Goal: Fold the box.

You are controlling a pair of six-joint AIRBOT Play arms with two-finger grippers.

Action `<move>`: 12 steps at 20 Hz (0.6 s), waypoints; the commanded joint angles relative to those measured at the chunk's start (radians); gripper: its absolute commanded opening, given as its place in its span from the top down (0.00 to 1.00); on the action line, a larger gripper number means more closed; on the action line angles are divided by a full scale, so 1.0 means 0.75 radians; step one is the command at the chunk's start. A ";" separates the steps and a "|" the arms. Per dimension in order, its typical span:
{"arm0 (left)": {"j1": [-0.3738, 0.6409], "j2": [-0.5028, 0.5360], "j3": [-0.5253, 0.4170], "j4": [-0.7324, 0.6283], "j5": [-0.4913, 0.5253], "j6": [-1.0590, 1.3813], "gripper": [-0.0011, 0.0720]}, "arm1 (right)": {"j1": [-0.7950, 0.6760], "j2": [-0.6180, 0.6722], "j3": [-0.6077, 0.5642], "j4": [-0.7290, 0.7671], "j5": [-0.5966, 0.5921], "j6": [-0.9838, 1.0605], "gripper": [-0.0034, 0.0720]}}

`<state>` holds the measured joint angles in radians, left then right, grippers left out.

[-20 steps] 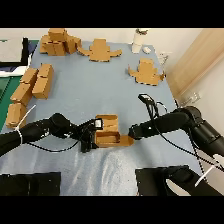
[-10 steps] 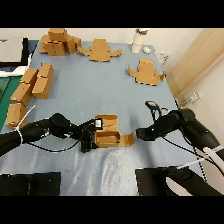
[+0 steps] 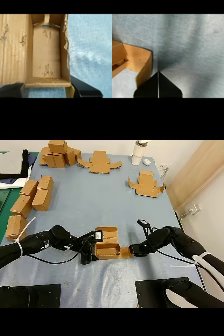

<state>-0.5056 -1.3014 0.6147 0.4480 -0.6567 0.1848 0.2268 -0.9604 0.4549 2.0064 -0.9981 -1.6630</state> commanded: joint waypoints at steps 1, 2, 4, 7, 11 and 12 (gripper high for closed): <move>0.001 0.001 0.001 0.001 0.001 0.000 0.27 | -0.001 -0.026 -0.005 0.105 0.028 -0.078 0.95; 0.001 0.001 0.001 0.000 0.001 0.000 0.27 | -0.001 -0.023 -0.004 0.138 0.028 -0.100 0.95; 0.001 0.001 0.001 0.001 0.001 0.000 0.27 | -0.001 -0.022 -0.004 0.153 0.022 -0.103 0.95; 0.001 0.001 0.001 0.000 0.001 0.000 0.27 | -0.001 -0.013 -0.004 0.154 -0.013 -0.102 0.95; 0.001 0.001 0.001 0.001 0.001 0.000 0.27 | -0.001 0.071 -0.003 0.153 -0.016 -0.098 0.95; 0.001 0.001 0.001 0.001 0.001 0.000 0.27 | -0.001 0.089 -0.002 0.154 -0.022 -0.098 0.95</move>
<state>-0.5056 -1.3018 0.6147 0.4480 -0.6567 0.1844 0.2256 -0.9287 0.4522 2.1185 -1.0042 -1.7355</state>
